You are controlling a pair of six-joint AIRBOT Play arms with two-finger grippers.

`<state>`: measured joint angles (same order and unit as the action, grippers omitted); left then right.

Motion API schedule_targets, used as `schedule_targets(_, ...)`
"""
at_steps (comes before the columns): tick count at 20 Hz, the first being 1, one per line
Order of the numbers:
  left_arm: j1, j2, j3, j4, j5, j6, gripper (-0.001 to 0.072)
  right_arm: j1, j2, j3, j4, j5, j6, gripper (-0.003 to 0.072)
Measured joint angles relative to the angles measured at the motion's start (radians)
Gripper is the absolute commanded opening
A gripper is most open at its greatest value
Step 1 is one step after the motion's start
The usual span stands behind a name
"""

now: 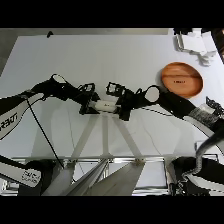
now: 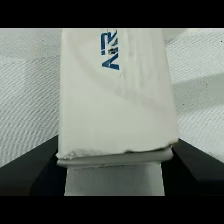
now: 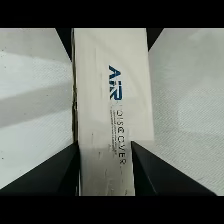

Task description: Fold the box and place the chain.

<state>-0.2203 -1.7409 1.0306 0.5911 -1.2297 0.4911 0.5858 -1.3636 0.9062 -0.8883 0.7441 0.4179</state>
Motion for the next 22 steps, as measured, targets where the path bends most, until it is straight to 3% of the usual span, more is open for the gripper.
schedule_targets(1,0.000,0.000,0.000,0.000,0.000,0.002,0.0159,0.000,-0.001,0.000,0.007,0.019,0.001,0.0481)
schedule_targets(2,0.000,0.000,0.000,0.000,0.000,0.002,0.0159,0.000,-0.002,0.000,0.014,0.036,0.001,0.0492)
schedule_targets(12,0.000,0.000,0.000,0.001,-0.003,-0.004,0.0159,-0.027,0.021,0.026,0.085,0.100,0.004,0.0482)
schedule_targets(13,0.000,0.000,0.000,0.001,-0.002,-0.003,0.0159,-0.038,0.022,0.032,0.111,0.108,0.004,0.0462)
schedule_targets(14,0.000,0.000,0.000,0.001,-0.002,-0.003,0.0159,-0.047,0.023,0.037,0.143,0.113,0.004,0.0382)
schedule_targets(16,0.000,0.000,0.000,0.000,-0.002,-0.002,0.0159,-0.068,0.023,0.041,0.212,0.121,0.010,0.0040)
schedule_targets(17,0.000,0.000,0.000,0.000,-0.002,-0.002,0.0159,-0.076,0.017,0.043,0.252,0.119,0.028,0.0011)
schedule_targets(22,0.000,0.000,0.000,0.000,-0.002,-0.002,0.0159,-0.095,-0.053,0.025,0.411,0.122,0.168,0.0010)
